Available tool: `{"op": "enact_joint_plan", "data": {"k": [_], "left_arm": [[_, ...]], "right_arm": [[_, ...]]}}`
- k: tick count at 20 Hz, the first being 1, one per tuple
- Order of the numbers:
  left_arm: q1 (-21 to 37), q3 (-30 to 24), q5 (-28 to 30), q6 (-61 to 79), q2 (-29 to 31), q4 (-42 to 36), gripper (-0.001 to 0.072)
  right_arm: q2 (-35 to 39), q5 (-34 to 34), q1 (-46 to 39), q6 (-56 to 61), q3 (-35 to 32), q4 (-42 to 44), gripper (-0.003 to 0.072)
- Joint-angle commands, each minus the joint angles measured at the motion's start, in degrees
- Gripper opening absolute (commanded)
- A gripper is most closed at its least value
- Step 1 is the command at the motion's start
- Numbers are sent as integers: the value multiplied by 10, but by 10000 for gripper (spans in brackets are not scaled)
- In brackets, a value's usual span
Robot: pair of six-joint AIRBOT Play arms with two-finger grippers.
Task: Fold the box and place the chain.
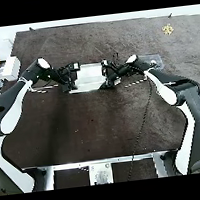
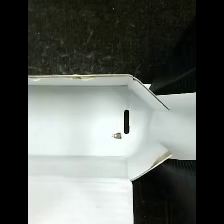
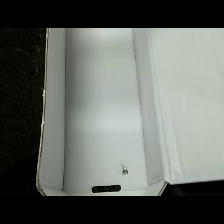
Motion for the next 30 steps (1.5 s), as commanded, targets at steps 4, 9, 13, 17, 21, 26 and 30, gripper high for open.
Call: {"op": "enact_joint_plan", "data": {"k": [4,9,13,17,21,26,30], "left_arm": [[-1,0,4,-10,0,-3,161],[-1,0,-1,-9,-1,-57,161],[-1,0,-2,11,-1,-100,162],[-1,0,-3,17,-5,-104,163],[-1,0,-2,21,-20,-103,163],[-1,0,5,21,-20,-122,164],[-1,0,-6,21,-20,-128,333]], "right_arm": [[0,0,0,0,0,0,379],[0,0,0,0,0,0,379],[0,0,0,0,0,0,379],[0,0,0,0,0,0,379],[0,0,0,0,0,0,379],[0,0,0,0,0,0,379],[0,0,0,0,0,0,379]]}}
